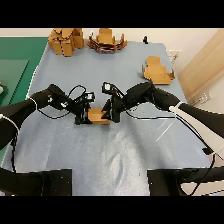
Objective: Fold the box.
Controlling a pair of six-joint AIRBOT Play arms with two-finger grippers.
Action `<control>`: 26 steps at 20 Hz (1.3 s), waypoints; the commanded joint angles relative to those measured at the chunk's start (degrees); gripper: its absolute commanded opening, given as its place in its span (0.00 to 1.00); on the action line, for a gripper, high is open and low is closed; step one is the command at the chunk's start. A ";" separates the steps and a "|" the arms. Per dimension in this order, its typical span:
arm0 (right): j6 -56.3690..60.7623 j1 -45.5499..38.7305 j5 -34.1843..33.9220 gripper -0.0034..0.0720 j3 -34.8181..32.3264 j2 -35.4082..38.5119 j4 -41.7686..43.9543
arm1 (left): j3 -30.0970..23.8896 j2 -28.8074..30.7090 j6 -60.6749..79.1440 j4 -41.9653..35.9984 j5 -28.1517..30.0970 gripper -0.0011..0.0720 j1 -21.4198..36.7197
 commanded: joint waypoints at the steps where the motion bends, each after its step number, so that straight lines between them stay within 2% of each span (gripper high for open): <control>1: 0.02 1.18 5.16 0.57 0.04 -0.22 -3.78 | -0.02 0.00 0.02 0.02 -0.04 0.32 -0.02; 2: 0.00 1.90 6.93 0.45 0.04 -0.22 -4.94 | -0.02 0.00 0.02 0.02 -0.04 0.32 -0.02; 3: 0.00 2.47 7.87 0.39 0.04 -0.22 -5.20 | -0.02 0.00 0.02 0.02 -0.04 0.32 -0.02; 4: 0.02 2.93 8.31 0.39 0.07 -0.24 -5.22 | -0.02 0.00 0.02 0.02 -0.04 0.32 -0.02; 7: 0.02 3.52 6.97 0.25 0.94 -0.20 -5.25 | -0.02 0.00 0.02 0.02 -0.04 0.32 -0.02; 17: 0.94 3.52 0.09 0.25 3.85 -0.02 -5.84 | -0.02 0.00 0.02 0.04 0.00 0.32 -0.02; 20: 0.96 3.54 -0.07 0.14 3.82 -1.14 -8.04 | -0.02 0.00 0.04 0.04 0.02 0.32 -0.02; 22: 0.94 3.56 0.22 0.11 3.82 -1.92 -8.02 | -0.02 0.00 0.02 0.02 -0.04 0.32 -0.02; 23: 0.92 3.56 0.35 0.06 3.85 -1.90 -8.11 | -0.02 0.00 0.02 0.04 -0.02 0.32 -0.02; 26: 0.94 3.54 0.35 0.06 4.44 -1.11 -7.98 | -0.02 0.00 0.04 0.02 0.00 0.32 -0.02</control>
